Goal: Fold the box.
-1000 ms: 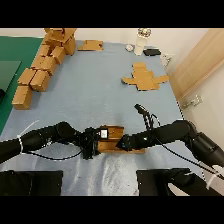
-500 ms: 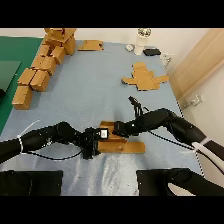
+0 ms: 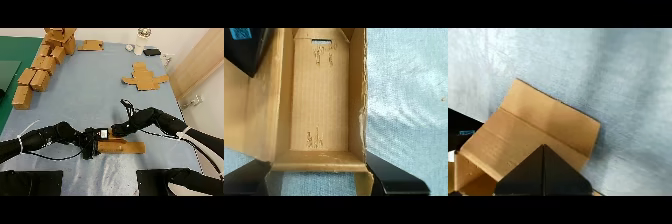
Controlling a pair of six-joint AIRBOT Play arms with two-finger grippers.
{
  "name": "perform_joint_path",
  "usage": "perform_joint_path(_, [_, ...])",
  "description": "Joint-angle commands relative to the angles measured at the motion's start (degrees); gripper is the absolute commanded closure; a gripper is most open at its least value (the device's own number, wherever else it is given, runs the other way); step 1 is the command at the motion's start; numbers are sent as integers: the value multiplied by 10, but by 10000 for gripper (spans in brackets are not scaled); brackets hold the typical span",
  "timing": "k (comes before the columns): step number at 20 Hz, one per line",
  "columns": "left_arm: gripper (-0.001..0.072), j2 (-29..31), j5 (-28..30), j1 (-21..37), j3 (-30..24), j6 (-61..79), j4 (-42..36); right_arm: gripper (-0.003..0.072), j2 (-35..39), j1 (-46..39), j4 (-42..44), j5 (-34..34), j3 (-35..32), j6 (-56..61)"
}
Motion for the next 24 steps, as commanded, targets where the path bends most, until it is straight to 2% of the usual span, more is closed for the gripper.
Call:
perform_joint_path(1, [188,0,0,0,0,0,0,684,55,0,-102,-40,20,10])
perform_joint_path(4, [188,0,0,0,0,0,0,685,170,2,-149,-105,10,21])
perform_joint_path(6, [188,0,0,0,0,0,0,685,250,9,-163,-138,-26,20])
perform_joint_path(10, [188,0,0,0,0,0,0,663,372,47,-108,-225,-124,-125])
perform_joint_path(11, [188,0,0,0,0,0,0,435,390,59,-111,-219,-148,-163])
perform_joint_path(12, [188,0,0,0,0,0,0,157,398,66,-127,-201,-167,-187])
perform_joint_path(13, [188,0,0,0,0,0,0,82,398,69,-151,-180,-181,-216])
perform_joint_path(15, [188,0,0,0,0,0,0,82,386,68,-208,-130,-186,-238])
perform_joint_path(19, [188,0,0,0,0,0,0,81,344,68,-219,2,-185,-290])
perform_joint_path(21, [188,0,0,0,0,0,0,82,323,68,-211,32,-185,-313])
perform_joint_path(24, [188,0,0,0,0,0,0,114,302,68,-164,37,-185,-394])
